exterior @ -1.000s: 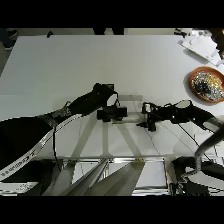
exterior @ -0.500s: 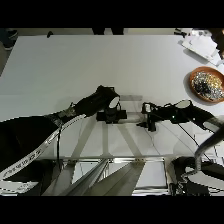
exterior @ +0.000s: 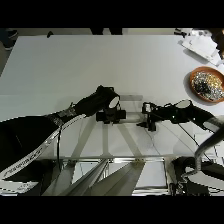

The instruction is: Fold the box and place the chain.

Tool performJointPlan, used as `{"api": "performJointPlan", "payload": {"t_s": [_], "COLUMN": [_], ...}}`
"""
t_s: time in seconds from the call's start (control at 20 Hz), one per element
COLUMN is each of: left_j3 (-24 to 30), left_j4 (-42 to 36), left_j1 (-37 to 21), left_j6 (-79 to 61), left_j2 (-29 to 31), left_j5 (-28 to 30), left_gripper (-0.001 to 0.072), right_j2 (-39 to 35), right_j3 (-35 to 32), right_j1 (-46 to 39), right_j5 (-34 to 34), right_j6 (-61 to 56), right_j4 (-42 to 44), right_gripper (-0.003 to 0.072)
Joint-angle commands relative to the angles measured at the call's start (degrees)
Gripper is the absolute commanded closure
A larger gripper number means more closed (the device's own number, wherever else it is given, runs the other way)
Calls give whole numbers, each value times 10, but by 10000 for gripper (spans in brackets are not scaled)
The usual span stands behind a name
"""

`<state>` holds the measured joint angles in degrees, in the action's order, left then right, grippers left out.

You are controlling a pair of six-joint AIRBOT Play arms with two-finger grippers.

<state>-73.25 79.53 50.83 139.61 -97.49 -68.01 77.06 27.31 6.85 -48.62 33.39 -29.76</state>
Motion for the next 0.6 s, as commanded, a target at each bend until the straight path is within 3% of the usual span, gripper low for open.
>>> {"api": "performJointPlan", "payload": {"t_s": [0.0, 0.15, 0.25, 0.55], "left_j3": [-1, -1, -1, -1], "left_j4": [-1, -2, -2, -4], "left_j1": [-4, -9, -9, -7], "left_j6": [-7, -7, -8, -18], "left_j2": [9, 11, 11, 8], "left_j5": [7, 8, 11, 17], "left_gripper": [420, 479, 678, 706], "right_j2": [0, 0, 0, 0], "right_j3": [0, 0, 0, 0], "right_j1": [0, 0, 0, 0], "right_j5": [0, 0, 0, 0], "right_j6": [0, 0, 0, 0], "right_j4": [0, 0, 0, 0], "right_gripper": [254, 254, 254, 255]}}
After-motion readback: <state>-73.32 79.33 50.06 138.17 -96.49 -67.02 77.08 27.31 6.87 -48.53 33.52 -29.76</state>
